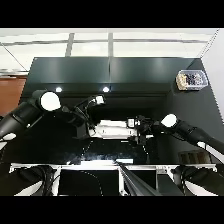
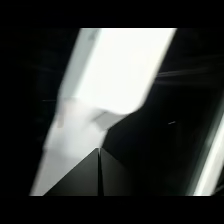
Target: Fold the box and place the chain.
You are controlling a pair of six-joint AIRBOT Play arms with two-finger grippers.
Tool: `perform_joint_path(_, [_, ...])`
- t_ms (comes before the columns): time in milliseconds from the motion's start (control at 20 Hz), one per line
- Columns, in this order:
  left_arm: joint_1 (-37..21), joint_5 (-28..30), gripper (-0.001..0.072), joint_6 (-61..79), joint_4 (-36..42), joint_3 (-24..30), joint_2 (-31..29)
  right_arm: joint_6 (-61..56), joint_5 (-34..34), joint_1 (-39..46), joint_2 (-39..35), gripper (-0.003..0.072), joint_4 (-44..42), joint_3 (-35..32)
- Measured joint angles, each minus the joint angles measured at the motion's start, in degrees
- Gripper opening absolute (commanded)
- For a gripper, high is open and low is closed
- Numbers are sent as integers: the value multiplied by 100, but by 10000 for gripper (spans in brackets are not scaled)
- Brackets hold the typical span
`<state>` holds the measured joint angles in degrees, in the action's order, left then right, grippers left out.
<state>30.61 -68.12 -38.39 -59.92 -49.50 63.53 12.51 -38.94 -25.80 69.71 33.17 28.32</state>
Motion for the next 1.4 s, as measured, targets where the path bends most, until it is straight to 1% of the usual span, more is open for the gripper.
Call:
perform_joint_path(50, [83,24,27,-122,205,96,-33,2,-33,0,0,423,4,0])
perform_joint_path(100, [179,170,27,-227,413,229,-63,4,-59,0,0,422,9,0])
perform_joint_path(150, [256,387,27,-295,619,369,-83,7,-74,0,0,423,11,0])
perform_joint_path(200, [319,734,27,-352,850,529,-96,11,-87,0,0,423,13,0])
perform_joint_path(250, [363,1172,28,-374,1104,673,-105,11,-98,0,0,422,15,0])
perform_joint_path(350, [415,2385,29,-387,1740,973,-114,11,-114,0,0,423,15,0])
perform_joint_path(450, [444,3517,27,-352,2251,1147,-76,11,-129,0,0,422,15,0])
perform_joint_path(500, [450,3875,27,-225,2356,1178,-9,11,-131,0,0,422,13,0])
perform_joint_path(550, [455,4074,27,-81,2393,1180,85,11,-133,0,0,423,13,0])
perform_joint_path(600, [461,4116,27,39,2354,1141,223,13,-136,0,0,422,13,0])
perform_joint_path(700, [461,3947,27,140,2181,984,566,11,-142,0,0,423,11,0])
perform_joint_path(950, [466,2841,26,188,1825,409,1502,9,-157,2,0,422,9,0])
perform_joint_path(1050, [439,2675,26,83,1510,221,1648,11,-168,0,0,423,9,0])
perform_joint_path(1150, [339,2575,27,-133,1152,59,1587,9,-166,0,0,423,7,0])
perform_joint_path(1250, [164,2444,27,-293,898,-39,1362,7,-166,0,0,423,7,0])
perform_joint_path(1350, [-70,2131,27,-387,758,-90,1032,0,-164,0,0,422,7,0])
perform_joint_path(1400, [-205,1843,27,-413,717,-103,848,-2,-162,0,0,423,7,0])
